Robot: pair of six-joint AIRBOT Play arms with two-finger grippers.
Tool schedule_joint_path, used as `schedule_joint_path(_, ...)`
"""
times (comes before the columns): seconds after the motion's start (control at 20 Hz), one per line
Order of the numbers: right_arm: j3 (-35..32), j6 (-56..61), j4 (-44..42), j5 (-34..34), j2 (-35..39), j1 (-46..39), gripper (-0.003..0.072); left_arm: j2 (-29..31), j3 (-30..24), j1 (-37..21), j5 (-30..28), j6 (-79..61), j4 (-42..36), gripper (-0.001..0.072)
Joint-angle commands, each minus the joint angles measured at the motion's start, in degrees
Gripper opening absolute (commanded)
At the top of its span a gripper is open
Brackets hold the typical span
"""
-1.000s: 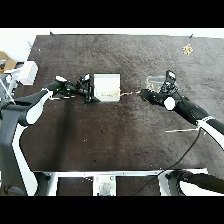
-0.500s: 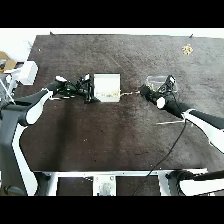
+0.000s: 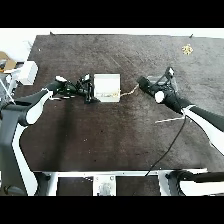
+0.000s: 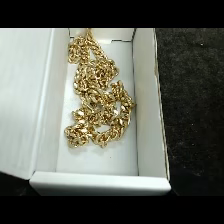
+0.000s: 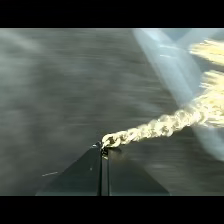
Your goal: Fold the box and place the chain.
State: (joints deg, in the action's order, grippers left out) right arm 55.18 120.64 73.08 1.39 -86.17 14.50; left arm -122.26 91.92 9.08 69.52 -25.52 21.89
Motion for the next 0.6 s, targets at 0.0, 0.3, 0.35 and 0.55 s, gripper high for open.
schedule_joint_path(0.0,0.2,0.3,7.6,-0.1,9.6,3.7,-0.0003,0.0,0.0,0.0,0.0,0.0,0.0,0.0163)
schedule_joint_path(0.3,0.2,-1.5,10.4,-0.1,21.2,10.3,-0.0003,0.0,0.0,0.0,0.0,0.0,0.0,0.0163)
schedule_joint_path(0.35,0.2,-1.5,10.7,0.0,22.4,11.5,-0.0003,0.0,0.0,0.0,0.0,0.0,0.0,0.0163)
schedule_joint_path(0.55,1.3,-1.7,12.8,3.7,24.9,15.5,-0.0004,0.0,0.0,0.0,0.0,0.0,0.0,0.0163)
